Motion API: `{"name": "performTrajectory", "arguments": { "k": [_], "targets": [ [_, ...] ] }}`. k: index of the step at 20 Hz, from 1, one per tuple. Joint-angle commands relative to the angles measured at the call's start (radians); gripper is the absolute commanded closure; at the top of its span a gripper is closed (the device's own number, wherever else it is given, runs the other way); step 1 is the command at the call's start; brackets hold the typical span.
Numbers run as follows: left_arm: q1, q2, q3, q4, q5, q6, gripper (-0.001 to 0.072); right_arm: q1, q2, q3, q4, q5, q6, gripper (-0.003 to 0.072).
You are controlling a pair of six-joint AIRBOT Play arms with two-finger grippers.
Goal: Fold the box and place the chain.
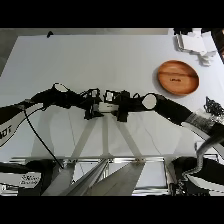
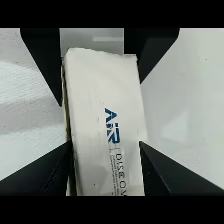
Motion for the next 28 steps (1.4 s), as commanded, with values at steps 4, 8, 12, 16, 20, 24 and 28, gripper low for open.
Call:
{"name": "performTrajectory", "arguments": {
  "k": [4,8,12,16,20,24,28],
  "targets": [
    [0.0,0.001,0.0,0.0,0.0,0.0,0.0561,-0.003,0.116,-0.005,0.12,-0.023,0.002,0.0196],
    [0.0,0.001,0.0,0.0,0.0,0.0,0.0561,-0.069,0.097,-0.006,0.361,0.064,0.002,0.0211],
    [0.0,0.001,0.0,0.0,0.0,0.0,0.0561,-0.087,0.056,-0.006,0.266,0.128,-0.005,0.0211],
    [0.0,0.001,0.0,0.0,0.0,0.0,0.0561,-0.084,0.032,-0.006,0.101,0.085,-0.01,0.0211],
    [0.0,0.001,0.0,0.0,0.0,0.0,0.0561,-0.085,0.012,-0.006,0.042,0.024,-0.01,0.0537],
    [0.0,0.001,0.0,0.0,0.0,0.0,0.0561,-0.07,-0.014,-0.006,0.041,0.077,-0.009,0.0527],
    [0.0,0.001,0.0,0.0,0.0,0.0,0.0561,-0.04,-0.032,-0.006,0.043,0.182,-0.008,0.0249]
  ]
}}
